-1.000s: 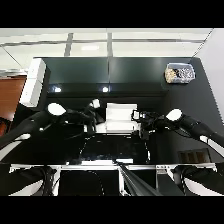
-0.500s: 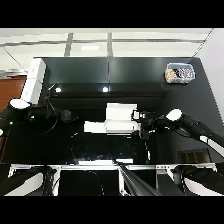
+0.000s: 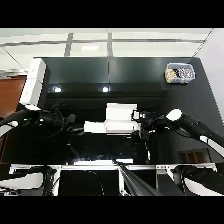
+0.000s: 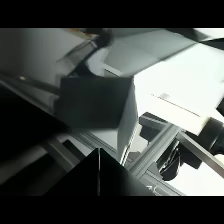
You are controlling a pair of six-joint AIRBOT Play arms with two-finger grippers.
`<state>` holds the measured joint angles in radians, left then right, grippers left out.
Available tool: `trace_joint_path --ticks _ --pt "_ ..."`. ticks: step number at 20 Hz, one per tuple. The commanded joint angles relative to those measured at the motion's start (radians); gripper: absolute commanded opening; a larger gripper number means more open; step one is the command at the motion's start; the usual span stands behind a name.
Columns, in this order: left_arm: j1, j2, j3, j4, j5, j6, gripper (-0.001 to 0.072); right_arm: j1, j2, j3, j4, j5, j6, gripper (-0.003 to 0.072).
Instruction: Fold the box and place the chain.
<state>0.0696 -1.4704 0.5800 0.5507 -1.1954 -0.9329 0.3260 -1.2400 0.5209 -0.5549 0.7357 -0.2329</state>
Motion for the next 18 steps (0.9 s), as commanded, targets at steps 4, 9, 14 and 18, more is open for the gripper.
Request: trace_joint_path --ticks 4,9,14,18 --pt "-0.189 -0.025 0.021 -0.063 0.016 0.166 0.0027 0.000 0.000 0.000 0.000 0.000 0.000 0.0166" --pt "-0.215 -0.025 0.075 -0.126 -0.020 0.232 0.0026 0.000 0.000 0.000 0.000 0.000 0.000 0.0167" --pt "-0.217 -0.025 0.126 -0.125 -0.063 0.204 0.0162 0.000 0.000 0.000 0.000 0.000 0.000 0.0166" --pt "-0.222 -0.025 0.159 -0.116 -0.121 0.129 0.0656 0.000 0.000 0.000 0.000 0.000 0.000 0.0166"
